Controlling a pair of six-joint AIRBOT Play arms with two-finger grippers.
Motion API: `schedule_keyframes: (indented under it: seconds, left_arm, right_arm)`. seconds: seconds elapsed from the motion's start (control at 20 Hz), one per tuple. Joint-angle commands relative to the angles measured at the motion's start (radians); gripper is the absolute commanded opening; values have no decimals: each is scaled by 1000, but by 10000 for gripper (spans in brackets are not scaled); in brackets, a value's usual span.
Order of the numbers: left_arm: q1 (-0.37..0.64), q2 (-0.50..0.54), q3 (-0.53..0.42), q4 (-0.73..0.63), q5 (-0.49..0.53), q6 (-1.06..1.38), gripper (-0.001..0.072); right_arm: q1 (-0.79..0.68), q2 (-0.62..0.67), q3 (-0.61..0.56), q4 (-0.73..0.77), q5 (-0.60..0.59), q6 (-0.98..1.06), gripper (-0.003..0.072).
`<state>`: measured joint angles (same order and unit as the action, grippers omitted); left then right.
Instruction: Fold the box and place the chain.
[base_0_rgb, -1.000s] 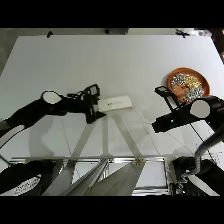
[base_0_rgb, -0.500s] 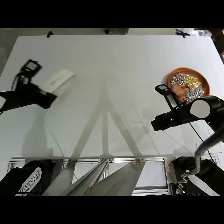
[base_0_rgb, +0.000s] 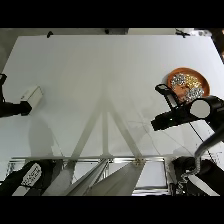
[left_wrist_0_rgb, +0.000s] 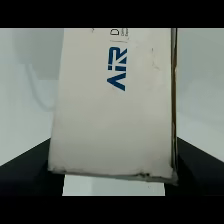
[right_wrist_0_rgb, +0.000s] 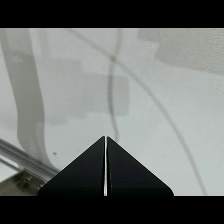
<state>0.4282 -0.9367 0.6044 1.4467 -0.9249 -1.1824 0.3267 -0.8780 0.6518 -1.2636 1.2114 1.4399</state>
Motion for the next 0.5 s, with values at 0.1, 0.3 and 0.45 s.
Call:
schedule_keyframes:
  seconds: [0.1, 0.3, 0.45]
  left_arm:
    - [19, -58, -86, 37, 12, -26, 26]
    - [19, -56, -98, 39, 6, -26, 616]
    - [16, -30, -98, 67, -21, -26, 657]
  right_arm:
    - [-1, 1, 0, 0, 2, 0, 11]
    - [0, 1, 0, 5, 4, 0, 11]
    - [-1, 1, 0, 7, 4, 0, 14]
